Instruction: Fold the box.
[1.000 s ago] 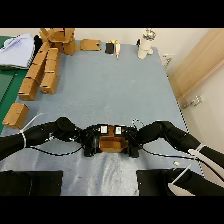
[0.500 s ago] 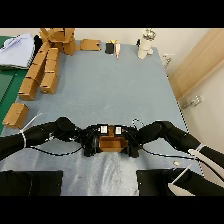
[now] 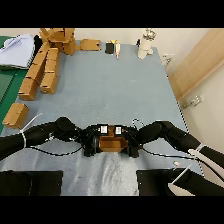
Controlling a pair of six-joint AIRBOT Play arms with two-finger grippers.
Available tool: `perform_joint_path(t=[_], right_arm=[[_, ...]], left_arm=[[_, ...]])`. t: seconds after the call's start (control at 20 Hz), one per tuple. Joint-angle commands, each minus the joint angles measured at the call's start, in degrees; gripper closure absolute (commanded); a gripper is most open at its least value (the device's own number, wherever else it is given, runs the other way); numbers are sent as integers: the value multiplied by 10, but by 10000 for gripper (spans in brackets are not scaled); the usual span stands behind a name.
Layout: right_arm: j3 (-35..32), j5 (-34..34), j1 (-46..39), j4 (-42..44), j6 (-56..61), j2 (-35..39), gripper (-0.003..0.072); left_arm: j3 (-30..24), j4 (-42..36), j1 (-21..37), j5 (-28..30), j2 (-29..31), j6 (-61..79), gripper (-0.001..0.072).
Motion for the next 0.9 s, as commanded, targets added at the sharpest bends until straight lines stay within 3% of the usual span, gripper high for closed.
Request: perform_joint_path(t=[0.0,0.35,0.45,0.65,0.85], right_arm=[[0,0,0,0,0,0,182],[1,-15,0,5,0,0,180],[3,-19,0,2,0,0,-30],[18,-28,0,-23,0,2,-30],[35,-98,-1,-75,0,4,-30]], left_arm=[[0,0,0,0,0,0,99],[0,0,0,0,0,0,100],[0,0,0,0,0,0,99],[0,0,0,0,0,0,99],[0,0,0,0,0,0,99]])
